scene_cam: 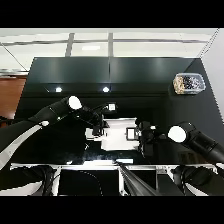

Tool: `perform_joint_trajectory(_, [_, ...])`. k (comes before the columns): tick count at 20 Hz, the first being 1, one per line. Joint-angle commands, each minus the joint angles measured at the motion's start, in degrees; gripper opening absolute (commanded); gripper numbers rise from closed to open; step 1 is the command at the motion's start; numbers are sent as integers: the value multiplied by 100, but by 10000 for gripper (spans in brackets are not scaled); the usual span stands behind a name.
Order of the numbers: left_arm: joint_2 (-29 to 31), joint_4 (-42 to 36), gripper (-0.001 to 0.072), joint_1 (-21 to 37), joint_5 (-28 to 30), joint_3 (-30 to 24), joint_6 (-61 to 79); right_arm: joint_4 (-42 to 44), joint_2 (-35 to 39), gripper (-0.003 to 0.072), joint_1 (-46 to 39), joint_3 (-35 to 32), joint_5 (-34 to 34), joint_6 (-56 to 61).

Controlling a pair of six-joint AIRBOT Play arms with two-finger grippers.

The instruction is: Fold the box and place the chain.

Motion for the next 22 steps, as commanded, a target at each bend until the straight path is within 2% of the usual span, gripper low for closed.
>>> perform_joint_trajectory(1, [0,0,26,-2,-76,-2,0,-101,0,631,-48,-2,737,210])
perform_joint_trajectory(5, [0,0,26,-2,-76,-2,0,111,-7,631,48,-254,149,208])
perform_joint_trajectory(8, [0,0,26,-2,-76,-2,0,197,-7,631,424,-339,-151,210])
perform_joint_trajectory(12, [0,0,26,-2,-76,-2,0,195,-24,631,702,-428,-1019,254])
perform_joint_trajectory(18, [0,0,26,-2,-81,-2,0,111,-7,631,625,-400,-1250,586])
perform_joint_trajectory(22, [0,0,26,-2,-81,-2,0,66,48,631,142,-118,-1067,846])
